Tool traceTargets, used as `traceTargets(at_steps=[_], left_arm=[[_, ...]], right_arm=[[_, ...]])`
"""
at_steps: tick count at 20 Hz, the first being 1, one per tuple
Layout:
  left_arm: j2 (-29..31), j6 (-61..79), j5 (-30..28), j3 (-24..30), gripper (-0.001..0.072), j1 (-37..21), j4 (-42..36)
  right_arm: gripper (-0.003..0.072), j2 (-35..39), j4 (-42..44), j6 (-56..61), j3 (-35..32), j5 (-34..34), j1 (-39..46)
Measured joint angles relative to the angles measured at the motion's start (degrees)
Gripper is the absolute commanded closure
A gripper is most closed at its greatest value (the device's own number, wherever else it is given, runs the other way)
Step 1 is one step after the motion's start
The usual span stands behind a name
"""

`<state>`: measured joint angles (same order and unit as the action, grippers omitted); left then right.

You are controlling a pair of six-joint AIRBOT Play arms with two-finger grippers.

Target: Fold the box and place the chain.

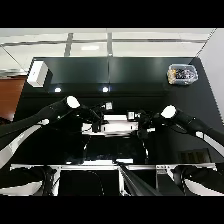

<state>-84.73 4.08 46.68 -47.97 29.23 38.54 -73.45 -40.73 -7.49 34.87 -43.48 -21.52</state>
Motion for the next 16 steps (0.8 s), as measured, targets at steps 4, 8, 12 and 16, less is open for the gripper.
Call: traceTargets(at_steps=[4, 8, 12, 16], left_arm=[[0.5, 0.0, 0.9, -0.3, 0.045, 0.0, -0.2], [2.3, -2.5, 1.5, -1.6, -0.0006, -0.1, 0.6], [8.1, -13.0, 4.7, -2.3, 0.0023, -1.5, 9.9], [14.1, -28.8, 13.4, -2.4, 0.0686, -5.0, 20.6]], right_arm=[[0.0495, 0.0, 0.0, 0.0, 0.0, 0.2, 0.0], [0.0495, 0.0, 0.0, 0.0, 0.0, 0.2, 0.0], [0.0495, 0.0, 0.0, 0.0, 0.0, 0.2, 0.0], [0.0495, 0.0, 0.9, 0.1, 0.0, 0.3, 0.0]])
